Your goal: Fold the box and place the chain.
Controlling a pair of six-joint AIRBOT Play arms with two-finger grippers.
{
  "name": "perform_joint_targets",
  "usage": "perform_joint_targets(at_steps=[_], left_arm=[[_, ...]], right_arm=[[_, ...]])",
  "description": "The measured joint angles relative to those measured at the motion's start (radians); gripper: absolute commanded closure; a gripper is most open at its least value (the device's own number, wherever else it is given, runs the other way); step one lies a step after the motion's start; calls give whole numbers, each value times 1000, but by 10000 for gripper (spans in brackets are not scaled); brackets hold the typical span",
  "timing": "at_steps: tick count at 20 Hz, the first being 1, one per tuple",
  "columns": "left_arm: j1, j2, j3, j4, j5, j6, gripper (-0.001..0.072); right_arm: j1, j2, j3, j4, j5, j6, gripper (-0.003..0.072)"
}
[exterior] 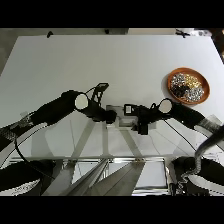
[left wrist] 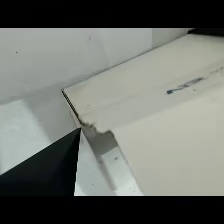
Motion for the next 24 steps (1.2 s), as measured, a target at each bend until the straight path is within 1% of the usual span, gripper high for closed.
perform_joint_targets(at_steps=[5, 10, 13, 18, 22, 23, 24], left_arm=[[-4, -21, 24, 21, -3, -48, 251], [-20, -26, 29, 55, -39, -91, 254], [-45, -26, 42, 129, -79, -161, 254], [-103, -43, 119, 288, -161, -270, 259], [-145, -100, 176, 331, -189, -342, 259], [-150, -113, 186, 335, -190, -371, 265], [-155, -126, 193, 341, -192, -401, 328]], right_arm=[[0, 0, 0, 0, 0, 0, 277], [0, 0, 0, 0, 0, 0, 277], [0, 0, 0, 0, 0, 0, 277], [0, 0, 0, 0, 0, 0, 277], [0, 0, 0, 0, 0, 0, 277], [0, 0, 0, 0, 0, 0, 277], [0, 0, 0, 0, 0, 0, 277]])
